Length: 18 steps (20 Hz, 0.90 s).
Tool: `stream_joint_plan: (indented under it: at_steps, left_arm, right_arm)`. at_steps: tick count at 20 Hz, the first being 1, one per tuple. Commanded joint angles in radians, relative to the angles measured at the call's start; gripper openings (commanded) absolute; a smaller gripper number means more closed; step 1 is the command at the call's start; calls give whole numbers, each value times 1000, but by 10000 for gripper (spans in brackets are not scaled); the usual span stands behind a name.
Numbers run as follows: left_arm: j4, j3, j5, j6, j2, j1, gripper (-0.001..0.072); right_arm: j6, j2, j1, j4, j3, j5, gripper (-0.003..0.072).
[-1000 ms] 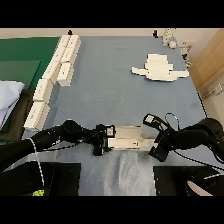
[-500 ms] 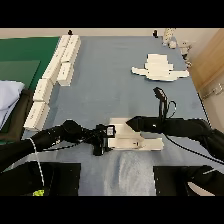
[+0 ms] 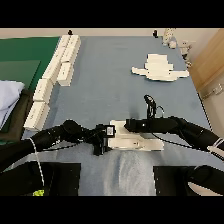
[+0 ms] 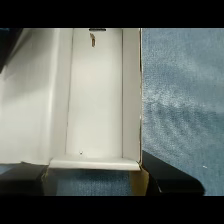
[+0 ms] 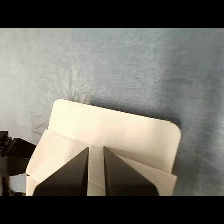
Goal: Fold the box.
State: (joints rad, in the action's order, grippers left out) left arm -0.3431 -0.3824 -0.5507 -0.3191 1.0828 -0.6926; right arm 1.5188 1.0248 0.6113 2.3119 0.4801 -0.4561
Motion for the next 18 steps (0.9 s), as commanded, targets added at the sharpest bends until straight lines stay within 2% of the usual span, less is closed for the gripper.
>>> stream_joint_plan:
  at_steps: [1,8,11,14,18]
  left_arm:
    - [-1,0,-1,-2,0,0,474]
    - [-1,0,-1,-2,0,0,474]
    - [-1,0,-1,-2,0,0,474]
    - [-1,0,-1,-2,0,0,474]
    - [-1,0,-1,-2,0,0,474]
  right_arm:
    - [-1,17,2,0,1,-1,142]
    - [0,-14,2,-3,3,-24,141]
    - [1,-94,1,-78,41,-75,141]
    - [4,-247,1,-200,95,-219,142]
    - [98,-469,1,-289,106,-514,142]
